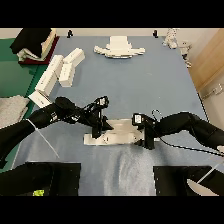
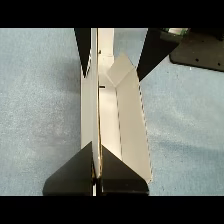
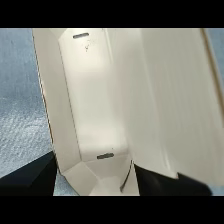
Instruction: Fold the box.
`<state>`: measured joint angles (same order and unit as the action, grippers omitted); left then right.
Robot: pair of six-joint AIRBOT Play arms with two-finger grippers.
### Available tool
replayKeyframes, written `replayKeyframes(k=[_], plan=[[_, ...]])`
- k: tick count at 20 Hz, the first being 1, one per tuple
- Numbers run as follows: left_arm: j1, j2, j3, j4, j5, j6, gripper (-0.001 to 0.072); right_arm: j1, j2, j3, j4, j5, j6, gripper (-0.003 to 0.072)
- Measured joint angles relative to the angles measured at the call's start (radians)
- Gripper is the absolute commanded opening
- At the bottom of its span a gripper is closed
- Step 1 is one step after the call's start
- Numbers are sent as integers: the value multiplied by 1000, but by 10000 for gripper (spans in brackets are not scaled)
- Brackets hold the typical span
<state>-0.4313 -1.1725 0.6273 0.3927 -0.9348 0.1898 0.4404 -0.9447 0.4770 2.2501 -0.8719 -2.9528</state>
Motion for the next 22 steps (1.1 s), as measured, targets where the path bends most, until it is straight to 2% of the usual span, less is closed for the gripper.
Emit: replayKeyframes(k=[22], plan=[[1, 0, 0, 0, 0, 0, 17, 2, -72, -10, 2, 32, -48, 706]])
